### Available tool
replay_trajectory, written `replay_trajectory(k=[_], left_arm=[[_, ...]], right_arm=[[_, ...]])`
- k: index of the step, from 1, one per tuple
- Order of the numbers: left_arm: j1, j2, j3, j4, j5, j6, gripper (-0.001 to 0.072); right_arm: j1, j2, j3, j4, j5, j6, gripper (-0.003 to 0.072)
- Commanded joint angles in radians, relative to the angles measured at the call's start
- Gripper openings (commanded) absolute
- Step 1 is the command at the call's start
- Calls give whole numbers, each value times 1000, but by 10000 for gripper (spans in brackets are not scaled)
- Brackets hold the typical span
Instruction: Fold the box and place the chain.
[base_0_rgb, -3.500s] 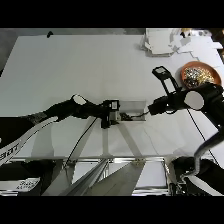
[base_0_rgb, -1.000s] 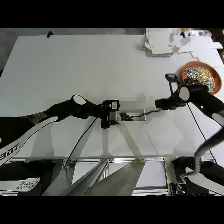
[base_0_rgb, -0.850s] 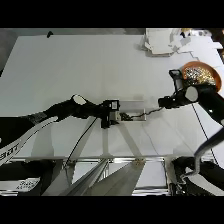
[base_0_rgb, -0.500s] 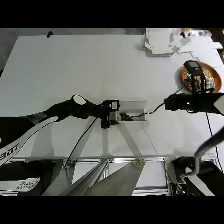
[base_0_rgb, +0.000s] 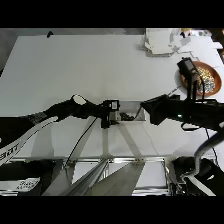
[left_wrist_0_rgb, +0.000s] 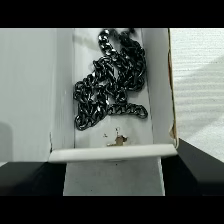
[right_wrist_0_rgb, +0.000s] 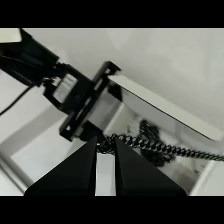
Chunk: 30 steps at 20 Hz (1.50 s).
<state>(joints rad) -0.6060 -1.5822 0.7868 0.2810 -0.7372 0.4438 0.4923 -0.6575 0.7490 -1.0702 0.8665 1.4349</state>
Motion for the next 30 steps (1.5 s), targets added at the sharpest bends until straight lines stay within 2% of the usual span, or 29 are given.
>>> replay_trajectory(k=[1,6,9,10,12,13,14,17,22,27,28,30], left_arm=[[0,0,0,0,0,0,70],[0,0,0,0,0,0,70],[0,0,0,0,0,0,70],[0,0,0,0,0,0,70],[0,0,0,0,0,0,70],[0,0,0,0,0,0,70],[0,0,0,0,0,0,70],[0,0,0,0,0,0,70],[0,0,0,0,0,0,70],[0,0,0,0,0,0,70],[0,0,0,0,0,0,70],[0,0,0,0,0,0,70]], right_arm=[[80,-116,1,-8,-90,-3,16],[80,-305,1,-70,-67,-3,20],[80,-360,1,-85,-22,-3,74],[80,-367,1,-93,-14,-3,117],[80,-369,1,-112,-8,-3,135],[80,-369,1,-113,0,-3,210],[80,-368,1,-113,12,-3,229],[80,-367,14,-170,79,-2,229],[79,-347,101,-346,173,39,229],[77,-285,161,-664,266,208,219],[59,-286,161,-711,268,247,219],[-37,-304,161,-710,250,293,220]])
